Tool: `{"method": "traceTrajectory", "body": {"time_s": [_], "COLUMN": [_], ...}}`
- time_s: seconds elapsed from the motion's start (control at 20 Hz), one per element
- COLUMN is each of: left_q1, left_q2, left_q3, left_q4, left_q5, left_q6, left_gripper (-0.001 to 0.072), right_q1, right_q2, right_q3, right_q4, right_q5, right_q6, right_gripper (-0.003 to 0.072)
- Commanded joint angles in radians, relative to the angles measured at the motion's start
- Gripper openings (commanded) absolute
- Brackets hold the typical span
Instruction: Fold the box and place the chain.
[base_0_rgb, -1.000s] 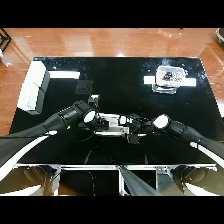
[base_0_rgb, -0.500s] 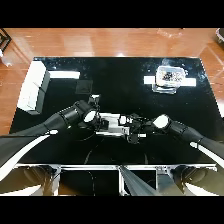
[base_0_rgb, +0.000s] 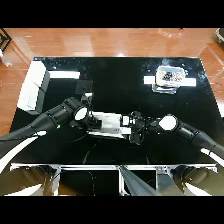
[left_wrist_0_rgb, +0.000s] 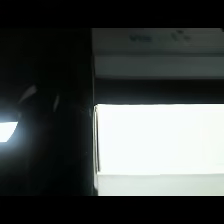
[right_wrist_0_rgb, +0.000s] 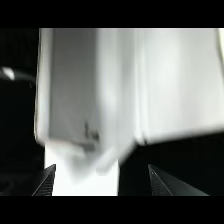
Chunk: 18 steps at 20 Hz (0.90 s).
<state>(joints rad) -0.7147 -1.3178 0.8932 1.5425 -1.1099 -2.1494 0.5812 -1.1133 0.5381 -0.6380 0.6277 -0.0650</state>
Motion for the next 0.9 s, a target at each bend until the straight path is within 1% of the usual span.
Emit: {"method": "traceTrajectory", "body": {"time_s": [0.0, 0.1, 0.25, 0.45, 0.5, 0.55, 0.7, 0.75, 0.8, 0.85], "left_q1": [0.008, 0.008, 0.007, 0.007, 0.007, 0.007, 0.007, 0.007, 0.007, 0.007], "left_q2": [0.02, 0.019, 0.011, 0.009, 0.009, 0.009, 0.009, 0.009, 0.009, 0.009], "left_q3": [-0.074, -0.101, -0.108, -0.108, -0.108, -0.108, -0.108, -0.108, -0.108, -0.108], "left_q4": [0.015, 0.012, 0.016, 0.01, 0.01, 0.009, 0.005, 0.003, -0.007, -0.01], "left_q5": [0.059, 0.097, 0.113, 0.122, 0.122, 0.122, 0.118, 0.117, 0.118, 0.118], "left_q6": [0.001, -0.01, -0.01, -0.01, -0.01, -0.01, -0.01, -0.01, -0.01, -0.01], "left_gripper": [0.003, 0.0029, 0.0029, 0.0029, 0.0029, 0.0029, 0.0029, 0.0029, 0.0029, 0.0029], "right_q1": [0.0, 0.001, 0.003, 0.039, 0.045, 0.044, 0.044, 0.044, 0.045, 0.045], "right_q2": [0.013, 0.004, -0.024, -0.048, -0.05, -0.051, -0.067, -0.076, -0.084, -0.088], "right_q3": [0.0, 0.0, 0.002, 0.017, 0.02, 0.021, 0.023, 0.023, 0.023, 0.023], "right_q4": [-0.122, -0.111, -0.058, -0.039, -0.024, -0.006, 0.037, 0.064, 0.092, 0.109], "right_q5": [0.019, 0.02, 0.016, 0.013, 0.011, 0.009, 0.0, 0.0, 0.0, 0.0], "right_q6": [0.036, 0.036, 0.034, 0.032, 0.032, 0.031, 0.007, 0.0, -0.011, -0.024], "right_gripper": [0.0707, 0.0707, 0.0707, 0.0706, 0.0664, 0.0571, 0.057, 0.0505, 0.0467, 0.0467]}}
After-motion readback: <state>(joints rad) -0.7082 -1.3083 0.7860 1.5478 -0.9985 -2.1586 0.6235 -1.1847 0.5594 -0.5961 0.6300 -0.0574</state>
